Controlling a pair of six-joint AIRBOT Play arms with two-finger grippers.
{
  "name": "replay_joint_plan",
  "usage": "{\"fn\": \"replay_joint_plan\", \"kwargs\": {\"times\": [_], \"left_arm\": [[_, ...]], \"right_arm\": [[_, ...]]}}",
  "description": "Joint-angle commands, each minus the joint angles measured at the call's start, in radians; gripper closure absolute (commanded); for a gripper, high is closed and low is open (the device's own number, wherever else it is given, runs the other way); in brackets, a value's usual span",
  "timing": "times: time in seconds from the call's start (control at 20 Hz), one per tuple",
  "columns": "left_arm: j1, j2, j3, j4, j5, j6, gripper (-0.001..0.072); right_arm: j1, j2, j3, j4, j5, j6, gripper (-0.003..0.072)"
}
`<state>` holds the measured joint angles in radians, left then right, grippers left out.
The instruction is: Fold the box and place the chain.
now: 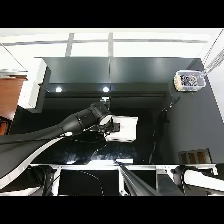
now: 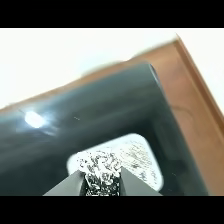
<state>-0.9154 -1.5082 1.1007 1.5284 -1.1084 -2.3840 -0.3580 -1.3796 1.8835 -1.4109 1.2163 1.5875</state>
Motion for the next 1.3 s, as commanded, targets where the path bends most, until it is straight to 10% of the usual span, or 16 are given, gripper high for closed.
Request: {"fn": "replay_joint_plan", "kwargs": {"times": [0.0,0.5,1.25], "left_arm": [[0.0,0.0,0.0,0.0,0.0,0.0,0.0682],[0.0,0.0,0.0,0.0,0.001,0.0,0.0682],[0.0,0.0,0.0,0.0,0.0,0.001,0.0682]], "right_arm": [[-0.021,0.114,-0.003,0.206,0.035,-0.044,0.0646],[0.3,0.502,-0.336,0.314,0.184,-0.164,0.0647],[0.622,0.528,-0.359,0.521,0.381,-0.235,0.0647]]}}
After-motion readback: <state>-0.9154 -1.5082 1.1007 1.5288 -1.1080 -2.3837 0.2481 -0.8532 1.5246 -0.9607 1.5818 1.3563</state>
